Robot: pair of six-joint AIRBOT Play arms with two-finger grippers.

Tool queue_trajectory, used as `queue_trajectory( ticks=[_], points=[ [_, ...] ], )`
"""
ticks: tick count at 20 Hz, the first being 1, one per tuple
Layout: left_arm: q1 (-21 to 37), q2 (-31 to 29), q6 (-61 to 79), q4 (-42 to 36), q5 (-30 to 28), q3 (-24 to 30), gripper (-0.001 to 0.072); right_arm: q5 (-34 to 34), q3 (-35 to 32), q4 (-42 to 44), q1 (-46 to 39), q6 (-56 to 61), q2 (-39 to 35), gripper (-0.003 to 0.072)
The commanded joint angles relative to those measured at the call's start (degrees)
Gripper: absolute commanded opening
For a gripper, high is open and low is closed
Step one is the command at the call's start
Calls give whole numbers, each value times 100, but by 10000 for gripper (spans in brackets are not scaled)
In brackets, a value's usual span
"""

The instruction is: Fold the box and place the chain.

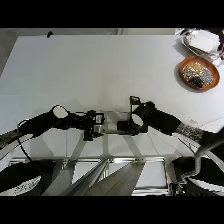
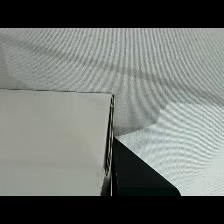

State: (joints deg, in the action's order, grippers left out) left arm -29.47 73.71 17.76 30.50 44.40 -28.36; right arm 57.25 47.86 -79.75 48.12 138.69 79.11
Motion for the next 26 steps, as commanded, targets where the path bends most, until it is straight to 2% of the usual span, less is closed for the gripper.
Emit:
queue_trajectory(
  ticks=[1,2,4,5,6,7,8,12,13,14,15,19,21,24,26],
  points=[
    [-2,2,0,0,-2,2,33,24,-2,24,15,76,22,13],
    [-2,2,0,-2,-2,2,33,15,-2,26,15,50,22,35],
    [-2,2,0,0,-2,2,33,-11,-2,20,37,42,22,267],
    [-2,2,0,0,-2,2,33,-44,-2,20,39,35,22,270],
    [-2,2,0,-2,-2,2,33,-66,-2,13,37,35,17,195],
    [-2,2,0,0,-2,2,33,-79,-2,-4,37,35,17,56],
    [-2,2,-2,0,-2,2,33,-90,-2,-11,37,33,17,13],
    [-2,2,0,-2,-2,2,33,-90,-2,-13,37,-131,4,16],
    [-2,2,0,0,-2,2,33,-90,0,-11,37,-221,-31,93],
    [-2,2,0,0,-2,2,33,-90,0,-17,37,-321,-94,209],
    [-2,2,0,0,-2,2,33,-90,0,-48,37,-450,-192,280],
    [-2,2,0,-2,-2,2,33,278,0,-483,31,-575,-831,322],
    [-2,2,0,-2,0,2,33,741,0,-706,-114,-654,-1274,415],
    [-2,2,0,-2,-2,2,33,1412,4,-756,-710,-1445,-2070,413],
    [-2,2,0,-2,-2,2,33,1436,111,-1259,-1460,-1939,-2509,340]
  ],
)
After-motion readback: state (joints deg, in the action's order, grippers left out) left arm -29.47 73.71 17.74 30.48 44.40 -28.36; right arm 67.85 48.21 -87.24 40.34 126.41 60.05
